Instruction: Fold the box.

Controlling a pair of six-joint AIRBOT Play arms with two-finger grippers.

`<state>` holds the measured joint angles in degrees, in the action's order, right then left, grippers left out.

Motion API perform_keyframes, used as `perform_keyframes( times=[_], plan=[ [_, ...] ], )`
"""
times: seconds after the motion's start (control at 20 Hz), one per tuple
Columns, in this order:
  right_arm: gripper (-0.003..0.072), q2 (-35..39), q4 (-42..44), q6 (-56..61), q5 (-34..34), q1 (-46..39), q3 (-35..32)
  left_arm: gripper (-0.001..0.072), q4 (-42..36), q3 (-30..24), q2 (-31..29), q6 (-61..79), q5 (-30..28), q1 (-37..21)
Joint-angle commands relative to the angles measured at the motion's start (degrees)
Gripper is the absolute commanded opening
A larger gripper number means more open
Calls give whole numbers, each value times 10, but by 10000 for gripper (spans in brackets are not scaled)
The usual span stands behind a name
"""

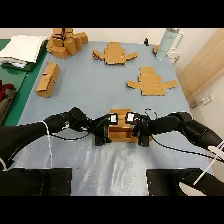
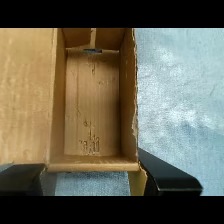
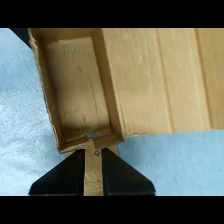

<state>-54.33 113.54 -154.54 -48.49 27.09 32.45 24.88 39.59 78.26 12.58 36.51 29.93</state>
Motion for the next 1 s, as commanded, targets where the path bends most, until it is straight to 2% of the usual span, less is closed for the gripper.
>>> perform_keyframes(
  times=[0.0, 0.25, 0.3, 0.35, 0.4, 0.5, 0.55, 0.6, 0.95],
  plan=[
    [162, -4, 3, -1, 10, 25, 0, 490, 0, 0, 0, 0, 0, 0],
    [170, -25, 0, -1, 52, 33, 0, 490, 0, 0, 0, 0, 0, 0],
    [243, -30, -2, -1, 52, 33, 0, 490, 0, 0, 0, 0, 0, 0],
    [392, -36, -2, 0, 52, 33, 0, 490, 0, 0, 0, 0, 0, 0],
    [451, -41, -2, -1, 52, 34, 0, 490, 0, 0, 0, 0, 0, 0],
    [452, -49, -2, -1, 52, 34, 0, 490, 0, 0, 0, 0, 0, 0],
    [510, -51, -2, 0, 52, 34, 0, 490, 0, 0, 0, 0, 0, 0],
    [610, -51, -2, -1, 53, 33, 0, 490, 0, 0, 0, 0, 0, 0],
    [610, -51, -9, 0, 55, 33, 0, 490, 0, 0, 0, 0, 0, 0]
  ],
)
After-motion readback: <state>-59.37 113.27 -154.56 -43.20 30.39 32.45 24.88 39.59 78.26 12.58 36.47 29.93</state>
